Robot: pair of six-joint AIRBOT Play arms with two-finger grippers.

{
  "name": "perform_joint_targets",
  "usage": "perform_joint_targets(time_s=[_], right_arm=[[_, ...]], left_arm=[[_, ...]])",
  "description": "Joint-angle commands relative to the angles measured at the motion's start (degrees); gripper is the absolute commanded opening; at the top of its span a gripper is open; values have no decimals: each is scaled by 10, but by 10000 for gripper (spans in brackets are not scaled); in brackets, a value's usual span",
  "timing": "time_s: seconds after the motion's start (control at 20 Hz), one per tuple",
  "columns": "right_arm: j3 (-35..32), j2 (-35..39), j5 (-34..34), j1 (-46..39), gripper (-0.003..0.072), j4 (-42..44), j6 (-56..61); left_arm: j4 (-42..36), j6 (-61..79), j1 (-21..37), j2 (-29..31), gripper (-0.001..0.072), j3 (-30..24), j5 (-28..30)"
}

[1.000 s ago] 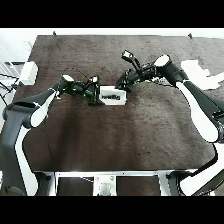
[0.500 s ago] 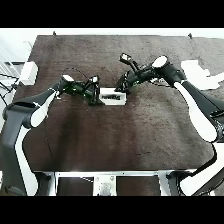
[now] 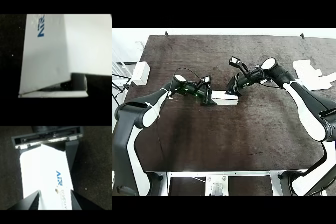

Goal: Fold the box and place the chain.

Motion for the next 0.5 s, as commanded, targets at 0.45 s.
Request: perform_joint_targets(time_s=[0.45], right_arm=[[1,4,-15,1,450,-13,-16]], left_arm=[[0,0,0,0,474,0,0]])
